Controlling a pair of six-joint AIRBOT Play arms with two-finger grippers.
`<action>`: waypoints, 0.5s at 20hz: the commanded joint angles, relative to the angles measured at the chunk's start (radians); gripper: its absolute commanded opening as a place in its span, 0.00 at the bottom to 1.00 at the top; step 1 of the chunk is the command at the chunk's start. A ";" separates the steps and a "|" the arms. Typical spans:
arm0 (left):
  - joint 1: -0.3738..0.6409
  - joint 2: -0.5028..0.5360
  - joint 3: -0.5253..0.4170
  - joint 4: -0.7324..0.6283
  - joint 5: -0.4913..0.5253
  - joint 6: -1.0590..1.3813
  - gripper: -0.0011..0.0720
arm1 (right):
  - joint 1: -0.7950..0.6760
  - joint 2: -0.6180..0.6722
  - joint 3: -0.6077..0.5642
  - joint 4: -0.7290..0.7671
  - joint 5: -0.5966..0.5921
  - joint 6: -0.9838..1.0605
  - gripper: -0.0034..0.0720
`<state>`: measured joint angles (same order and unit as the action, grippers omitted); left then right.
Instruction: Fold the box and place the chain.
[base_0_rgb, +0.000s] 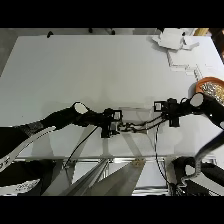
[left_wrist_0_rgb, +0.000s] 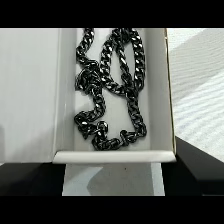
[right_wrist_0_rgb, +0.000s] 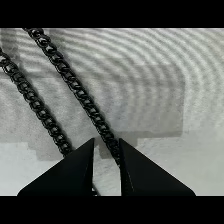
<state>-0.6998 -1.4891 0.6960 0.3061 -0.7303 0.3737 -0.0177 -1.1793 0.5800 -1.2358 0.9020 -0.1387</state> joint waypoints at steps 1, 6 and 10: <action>0.000 0.001 0.000 0.000 0.000 0.000 0.48 | 0.000 -0.024 -0.002 0.002 -0.014 -0.002 0.24; 0.000 0.001 0.000 0.000 0.000 0.000 0.48 | 0.000 0.045 -0.002 0.003 0.066 0.003 0.07; 0.000 0.001 0.000 0.000 0.000 0.000 0.48 | 0.032 0.208 -0.002 0.114 0.187 0.060 0.07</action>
<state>-0.6998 -1.4891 0.6960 0.3061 -0.7303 0.3733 -0.0055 -1.0634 0.5777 -1.1999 0.9947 -0.1070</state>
